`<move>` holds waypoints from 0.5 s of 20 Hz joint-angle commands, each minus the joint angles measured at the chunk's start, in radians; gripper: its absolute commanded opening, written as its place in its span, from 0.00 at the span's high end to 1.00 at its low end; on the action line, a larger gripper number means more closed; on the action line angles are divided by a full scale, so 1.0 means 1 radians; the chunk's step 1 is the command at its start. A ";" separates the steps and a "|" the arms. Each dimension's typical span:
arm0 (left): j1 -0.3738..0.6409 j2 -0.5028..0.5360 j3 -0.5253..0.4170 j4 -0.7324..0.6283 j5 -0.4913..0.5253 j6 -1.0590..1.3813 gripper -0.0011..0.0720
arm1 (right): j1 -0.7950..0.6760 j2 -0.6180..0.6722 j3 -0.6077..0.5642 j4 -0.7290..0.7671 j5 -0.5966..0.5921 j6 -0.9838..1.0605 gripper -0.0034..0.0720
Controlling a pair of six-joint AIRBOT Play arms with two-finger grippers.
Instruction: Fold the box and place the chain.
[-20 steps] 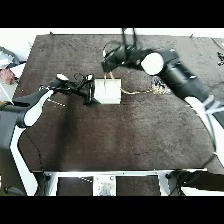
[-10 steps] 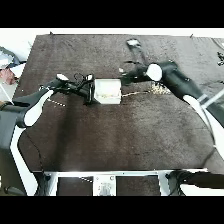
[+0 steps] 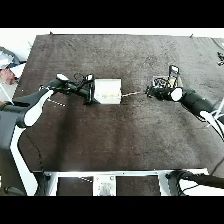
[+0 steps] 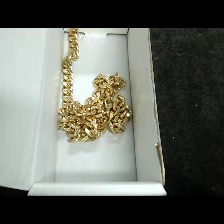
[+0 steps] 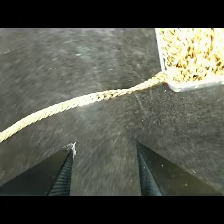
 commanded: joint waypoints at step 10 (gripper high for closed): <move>0.000 0.000 0.000 0.000 -0.001 0.000 0.35 | -0.005 -0.220 0.093 0.222 -0.273 0.010 0.78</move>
